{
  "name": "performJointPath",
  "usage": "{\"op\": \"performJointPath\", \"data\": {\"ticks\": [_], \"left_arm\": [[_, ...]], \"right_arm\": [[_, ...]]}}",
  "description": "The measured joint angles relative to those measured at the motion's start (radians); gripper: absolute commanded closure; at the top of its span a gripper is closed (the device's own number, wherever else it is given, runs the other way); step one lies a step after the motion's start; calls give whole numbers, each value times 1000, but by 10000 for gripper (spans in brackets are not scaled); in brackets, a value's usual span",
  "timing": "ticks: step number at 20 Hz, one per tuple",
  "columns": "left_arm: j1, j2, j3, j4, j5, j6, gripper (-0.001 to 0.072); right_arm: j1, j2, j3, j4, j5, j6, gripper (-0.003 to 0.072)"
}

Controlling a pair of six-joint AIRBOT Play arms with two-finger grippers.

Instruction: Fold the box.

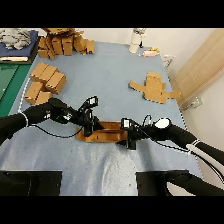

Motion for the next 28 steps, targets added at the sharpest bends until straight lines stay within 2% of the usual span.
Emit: {"op": "performJointPath", "data": {"ticks": [2,21,28], "left_arm": [[0,0,0,0,-1,0,694],[0,0,0,0,-1,0,693],[0,0,0,0,-1,0,693]], "right_arm": [[5,-5,0,4,-6,-5,155],[41,5,0,17,-37,-30,154],[41,13,0,18,-37,-1,117]]}}
